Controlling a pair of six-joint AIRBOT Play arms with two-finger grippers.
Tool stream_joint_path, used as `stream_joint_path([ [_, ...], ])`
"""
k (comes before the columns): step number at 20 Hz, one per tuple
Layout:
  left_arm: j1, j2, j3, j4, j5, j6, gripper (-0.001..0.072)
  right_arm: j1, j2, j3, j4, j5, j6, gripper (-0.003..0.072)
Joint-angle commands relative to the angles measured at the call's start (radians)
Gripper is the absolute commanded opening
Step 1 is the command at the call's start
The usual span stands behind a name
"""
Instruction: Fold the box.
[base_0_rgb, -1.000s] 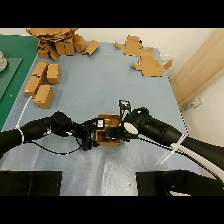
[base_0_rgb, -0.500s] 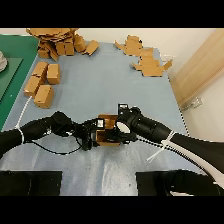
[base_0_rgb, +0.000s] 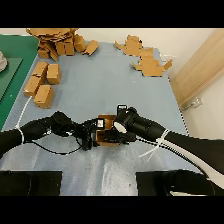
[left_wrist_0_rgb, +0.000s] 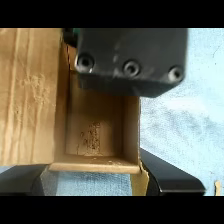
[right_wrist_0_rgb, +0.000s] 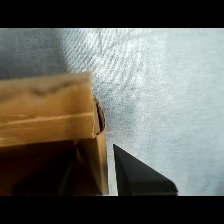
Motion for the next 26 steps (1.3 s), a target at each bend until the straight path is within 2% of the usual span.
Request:
stream_joint_path([
  [1, 0.000, 0.000, 0.001, 0.000, 0.000, 0.000, 0.0345, 0.000, -0.039, 0.021, 0.006, -0.029, 0.004, 0.0336],
  [3, 0.000, 0.000, 0.001, 0.000, 0.000, 0.000, 0.0344, 0.000, -0.064, 0.039, 0.005, -0.028, 0.003, 0.0335],
  [4, 0.000, 0.000, 0.001, 0.000, 0.000, 0.000, 0.0344, 0.000, -0.072, 0.040, 0.006, -0.028, 0.003, 0.0281],
  [7, 0.000, 0.000, 0.001, 0.000, 0.000, 0.000, 0.0345, 0.000, -0.076, 0.040, 0.006, -0.016, 0.003, 0.0193],
  [8, 0.000, 0.000, 0.001, 0.000, 0.000, 0.000, 0.0345, 0.000, -0.076, 0.040, 0.006, -0.010, 0.002, 0.0117],
  [10, 0.000, 0.000, 0.001, 0.000, 0.000, 0.000, 0.0345, 0.001, -0.076, 0.040, 0.005, 0.003, -0.007, 0.0009],
  [14, 0.000, 0.000, 0.001, 0.000, 0.000, 0.000, 0.0345, 0.001, -0.076, 0.040, 0.000, 0.003, -0.031, 0.0007],
  [15, 0.000, 0.000, 0.001, 0.000, 0.000, 0.000, 0.0345, 0.001, -0.076, 0.040, 0.000, 0.003, -0.039, 0.0103],
  [16, 0.000, 0.000, 0.001, 0.000, 0.000, 0.000, 0.0345, 0.001, -0.076, 0.040, 0.000, 0.003, -0.038, 0.0276],
  [19, 0.000, 0.000, 0.001, 0.000, 0.000, 0.000, 0.0344, 0.001, -0.065, 0.040, -0.002, 0.011, -0.038, 0.0407],
  [26, 0.000, 0.000, 0.001, 0.000, 0.000, 0.000, 0.0345, -0.001, -0.005, 0.039, -0.066, 0.095, -0.021, 0.0415],
])
